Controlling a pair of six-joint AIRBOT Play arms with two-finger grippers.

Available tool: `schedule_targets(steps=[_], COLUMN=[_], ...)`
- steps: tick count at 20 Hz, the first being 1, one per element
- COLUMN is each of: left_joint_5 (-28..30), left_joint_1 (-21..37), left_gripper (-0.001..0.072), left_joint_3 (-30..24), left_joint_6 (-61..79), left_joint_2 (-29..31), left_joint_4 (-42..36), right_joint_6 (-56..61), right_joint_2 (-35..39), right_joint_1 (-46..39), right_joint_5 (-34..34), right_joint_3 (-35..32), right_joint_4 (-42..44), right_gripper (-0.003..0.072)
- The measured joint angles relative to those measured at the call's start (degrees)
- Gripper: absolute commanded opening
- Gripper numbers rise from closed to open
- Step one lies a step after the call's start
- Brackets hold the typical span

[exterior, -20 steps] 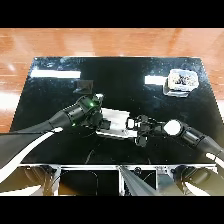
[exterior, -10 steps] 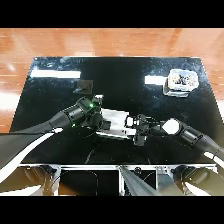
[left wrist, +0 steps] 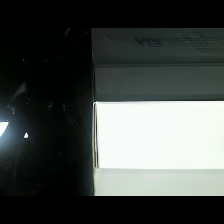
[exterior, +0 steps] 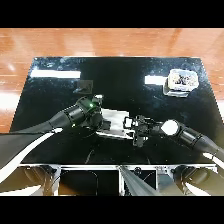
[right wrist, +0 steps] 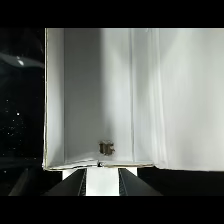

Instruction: Fold the box and place the chain.

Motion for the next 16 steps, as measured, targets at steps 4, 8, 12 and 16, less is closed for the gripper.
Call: schedule_targets(steps=[4, 8, 12, 16], left_joint_5=[-0.5, -1.2, -1.5, -1.5], left_joint_1=[0.0, 0.0, 0.0, 0.0], left_gripper=[0.0018, 0.0018, 0.0018, 0.0018], left_joint_3=[0.0, 0.0, 0.0, 0.0], left_joint_6=[0.0, 0.0, 0.0, -0.1], left_joint_2=[0.0, 0.0, 0.0, 0.0], left_joint_4=[-0.3, -1.0, -1.4, -1.4], right_joint_6=[-0.3, -0.6, -0.7, -0.8], right_joint_2=[-0.3, -1.1, -1.9, -2.2], right_joint_1=[0.0, 0.0, 0.0, 0.0], right_joint_5=[-1.4, -2.3, -2.6, -2.7], right_joint_3=[0.0, 0.0, 0.0, 0.0], right_joint_4=[2.7, 5.8, 7.1, 7.5], right_gripper=[0.0063, 0.0076, 0.0346, 0.0300])
